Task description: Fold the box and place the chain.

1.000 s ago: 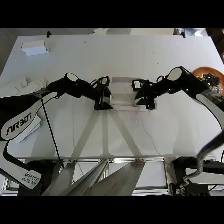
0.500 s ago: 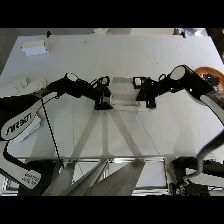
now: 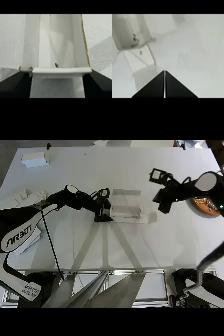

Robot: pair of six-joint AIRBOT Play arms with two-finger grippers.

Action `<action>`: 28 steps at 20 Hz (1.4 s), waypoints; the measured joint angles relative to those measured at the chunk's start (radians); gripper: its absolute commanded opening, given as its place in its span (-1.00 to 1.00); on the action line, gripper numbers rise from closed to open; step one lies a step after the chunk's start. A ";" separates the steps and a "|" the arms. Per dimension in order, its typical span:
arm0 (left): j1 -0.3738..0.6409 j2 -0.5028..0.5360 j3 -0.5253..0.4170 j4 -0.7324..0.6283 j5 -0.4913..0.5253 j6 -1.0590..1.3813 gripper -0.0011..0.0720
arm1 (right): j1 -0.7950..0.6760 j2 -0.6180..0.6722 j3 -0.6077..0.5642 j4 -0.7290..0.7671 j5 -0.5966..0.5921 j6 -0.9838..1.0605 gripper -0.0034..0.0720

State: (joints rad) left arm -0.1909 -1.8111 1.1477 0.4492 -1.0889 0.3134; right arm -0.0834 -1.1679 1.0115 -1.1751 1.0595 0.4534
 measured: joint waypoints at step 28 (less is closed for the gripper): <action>0.000 0.000 0.000 -0.034 -0.002 0.000 -0.20 | -0.273 -0.418 -0.040 0.320 0.185 0.122 -0.88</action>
State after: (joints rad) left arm -0.1909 -1.8111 1.1481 0.4156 -1.0904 0.3138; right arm -0.3561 -1.5856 0.9714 -0.8547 1.2446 0.5755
